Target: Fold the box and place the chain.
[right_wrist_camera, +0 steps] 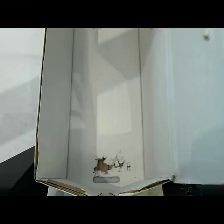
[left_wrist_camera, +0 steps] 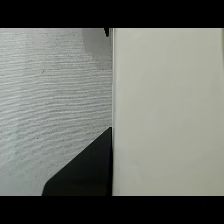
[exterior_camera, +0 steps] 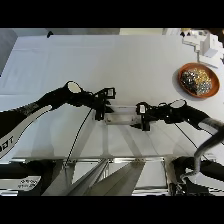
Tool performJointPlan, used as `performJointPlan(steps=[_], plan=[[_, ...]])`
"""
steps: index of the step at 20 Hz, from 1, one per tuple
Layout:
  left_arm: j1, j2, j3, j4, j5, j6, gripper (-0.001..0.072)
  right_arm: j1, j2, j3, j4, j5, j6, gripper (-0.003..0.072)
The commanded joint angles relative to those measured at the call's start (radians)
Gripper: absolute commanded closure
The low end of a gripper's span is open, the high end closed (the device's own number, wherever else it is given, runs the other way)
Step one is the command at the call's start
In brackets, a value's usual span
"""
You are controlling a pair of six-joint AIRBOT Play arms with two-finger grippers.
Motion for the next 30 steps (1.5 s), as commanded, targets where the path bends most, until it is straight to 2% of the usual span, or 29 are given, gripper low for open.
performJointPlan(steps=[1,2,10,15,17,19,21,24,26,30], plan=[[0.0,0.0,0.0,0.0,0.001,0.0,0.0702,0.001,-0.021,0.003,-0.025,-0.006,0.0,0.0063],[0.0,0.0,0.0,0.0,0.001,0.0,0.0702,0.001,-0.025,0.003,-0.024,-0.007,0.0,0.0107],[0.0,0.0,0.0,0.0,0.001,0.0,0.0702,0.001,-0.039,0.003,-0.016,-0.012,0.0,0.0123],[0.0,0.0,0.0,0.0,0.001,0.0,0.0702,0.001,-0.039,0.003,-0.001,-0.019,0.001,0.0186],[0.0,0.0,0.0,0.0,0.001,0.0,0.0702,0.001,-0.04,0.003,0.002,-0.021,0.002,0.0234],[0.0,0.0,0.0,0.0,0.001,0.0,0.0702,0.001,-0.04,0.003,0.002,-0.022,0.002,0.0236],[0.0,0.0,0.0,0.0,0.001,0.0,0.0702,0.0,-0.04,0.003,0.002,-0.024,0.005,0.0293],[0.0,0.0,0.0,0.0,0.001,0.0,0.0702,0.0,-0.04,0.003,0.002,-0.025,0.005,0.0295],[0.0,0.0,0.0,0.0,0.001,0.0,0.0702,0.0,-0.04,0.003,0.001,-0.025,0.005,0.0333],[0.0,0.0,0.0,0.0,0.001,0.0,0.0702,0.0,-0.04,0.003,0.001,-0.027,0.005,0.0331]])
